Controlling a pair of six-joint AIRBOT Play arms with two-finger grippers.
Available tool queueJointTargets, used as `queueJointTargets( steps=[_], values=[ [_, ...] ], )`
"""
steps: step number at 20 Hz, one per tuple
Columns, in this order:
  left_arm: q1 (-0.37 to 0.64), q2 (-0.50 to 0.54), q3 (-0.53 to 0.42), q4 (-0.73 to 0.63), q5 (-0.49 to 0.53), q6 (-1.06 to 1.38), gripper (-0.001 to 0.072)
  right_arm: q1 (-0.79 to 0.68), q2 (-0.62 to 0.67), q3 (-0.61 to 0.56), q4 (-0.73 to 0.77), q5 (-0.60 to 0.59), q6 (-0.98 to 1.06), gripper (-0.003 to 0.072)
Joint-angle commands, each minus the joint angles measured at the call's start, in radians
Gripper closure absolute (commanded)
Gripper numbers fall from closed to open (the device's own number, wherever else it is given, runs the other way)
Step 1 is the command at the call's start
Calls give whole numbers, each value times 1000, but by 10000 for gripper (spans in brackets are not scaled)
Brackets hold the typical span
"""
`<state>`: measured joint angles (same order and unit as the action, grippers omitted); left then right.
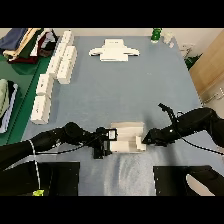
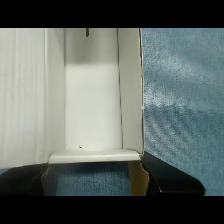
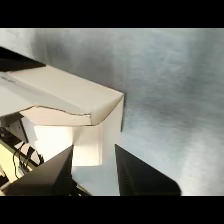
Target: Fold the box.
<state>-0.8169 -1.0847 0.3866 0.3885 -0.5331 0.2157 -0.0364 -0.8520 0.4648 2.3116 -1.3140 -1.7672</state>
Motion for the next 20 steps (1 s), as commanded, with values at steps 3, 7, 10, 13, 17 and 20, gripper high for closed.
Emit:
queueJointTargets(
  steps=[3, 7, 10, 13, 17, 20],
  values=[
    [0, 0, 1, 0, 0, 0, 311, 164, -4, 2, -42, 173, 161, 274],
    [0, 0, 1, 0, 0, 0, 311, 325, -3, 21, -235, 235, 392, 275],
    [0, 0, 1, 0, 0, 0, 311, 446, -4, 62, -396, 253, 583, 276],
    [0, 0, 1, 0, 0, 0, 310, 556, -26, 106, -541, 247, 764, 277],
    [0, 0, 1, 0, 0, 0, 311, 689, -131, 182, -630, 237, 941, 278],
    [0, 0, 1, 0, 0, 0, 311, 775, -229, 254, -726, 178, 1074, 279]
  ],
)
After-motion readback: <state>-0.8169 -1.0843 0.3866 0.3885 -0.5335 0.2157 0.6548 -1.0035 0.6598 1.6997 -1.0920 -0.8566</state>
